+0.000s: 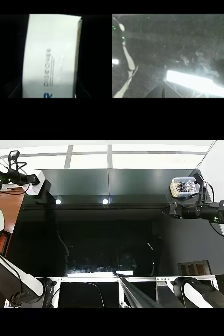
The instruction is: Fold the box and place the chain.
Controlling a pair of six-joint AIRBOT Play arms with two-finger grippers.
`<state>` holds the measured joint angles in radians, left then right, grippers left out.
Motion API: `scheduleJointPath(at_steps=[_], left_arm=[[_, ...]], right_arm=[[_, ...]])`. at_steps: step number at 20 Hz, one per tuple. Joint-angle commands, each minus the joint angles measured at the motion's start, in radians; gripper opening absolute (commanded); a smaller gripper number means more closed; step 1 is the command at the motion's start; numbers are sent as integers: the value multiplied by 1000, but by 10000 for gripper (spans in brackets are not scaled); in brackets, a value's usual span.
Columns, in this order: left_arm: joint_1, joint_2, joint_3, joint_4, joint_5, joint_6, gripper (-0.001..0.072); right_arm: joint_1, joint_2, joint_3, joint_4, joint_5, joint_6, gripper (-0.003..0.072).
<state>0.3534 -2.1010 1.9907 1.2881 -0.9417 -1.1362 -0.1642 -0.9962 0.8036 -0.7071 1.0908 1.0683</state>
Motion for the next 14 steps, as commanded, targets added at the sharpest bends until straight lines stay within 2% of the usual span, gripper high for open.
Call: scheduleJointPath(at_steps=[1, 5, 6, 7, 8, 9, 10, 11, 12, 14], left_arm=[[4, -17, 98, 8, -77, -119, 710], [-13, 188, 122, 9, -136, -186, 701], [-16, 249, 116, 1, -179, -255, 600], [-18, 304, 100, -30, -233, -291, 316], [-18, 361, 69, -111, -318, -278, 90], [-22, 414, 19, -201, -398, -248, 25], [-40, 480, -60, -269, -447, -205, 23], [-71, 561, -165, -279, -438, -176, 23], [-115, 671, -315, -270, -369, -163, 23], [-205, 912, -672, -272, -149, -125, 24]], right_arm=[[4, 1, 0, 9, 29, 17, 12], [8, 1, 1, 71, 34, 0, 12], [21, 0, 1, 71, 27, -2, 12], [45, 1, 1, 70, 34, -22, 12], [79, 1, 2, 79, 59, -74, 11], [124, 1, 2, 79, 87, -132, 12], [170, 1, 1, 54, 87, -146, 11], [211, 1, 1, 7, 56, -145, 11], [244, 0, 1, -61, 0, -132, 11], [275, 0, 0, -230, -154, -50, 11]])
